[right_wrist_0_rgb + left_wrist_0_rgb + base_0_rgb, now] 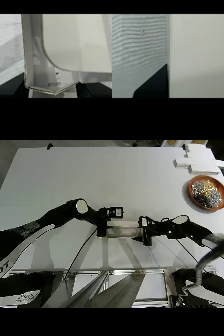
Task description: Fold the box and place the chain.
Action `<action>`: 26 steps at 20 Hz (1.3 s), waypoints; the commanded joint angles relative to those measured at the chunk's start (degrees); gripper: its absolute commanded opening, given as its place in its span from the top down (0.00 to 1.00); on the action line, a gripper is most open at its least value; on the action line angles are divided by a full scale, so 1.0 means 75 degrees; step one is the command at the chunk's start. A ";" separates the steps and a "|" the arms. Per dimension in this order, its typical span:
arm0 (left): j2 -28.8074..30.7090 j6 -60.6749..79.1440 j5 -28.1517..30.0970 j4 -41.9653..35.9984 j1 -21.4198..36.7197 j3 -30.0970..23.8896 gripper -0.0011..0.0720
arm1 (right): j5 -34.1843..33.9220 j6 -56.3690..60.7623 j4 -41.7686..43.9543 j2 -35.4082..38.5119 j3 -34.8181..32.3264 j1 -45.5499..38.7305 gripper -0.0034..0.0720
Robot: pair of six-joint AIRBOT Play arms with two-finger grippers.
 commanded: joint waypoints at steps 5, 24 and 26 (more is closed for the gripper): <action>0.0000 -0.0020 0.0009 -0.0003 0.0000 0.0000 0.97 | -0.0111 -0.0064 -0.0015 -0.0117 -0.0006 0.0009 0.43; 0.0000 -0.0020 0.0009 -0.0003 0.0000 0.0003 0.97 | -0.0216 -0.0029 -0.0117 -0.0114 -0.0006 0.0009 0.51; 0.0000 -0.0020 0.0009 -0.0003 0.0000 0.0003 0.97 | -0.0216 -0.0029 -0.0119 -0.0114 -0.0006 0.0009 0.51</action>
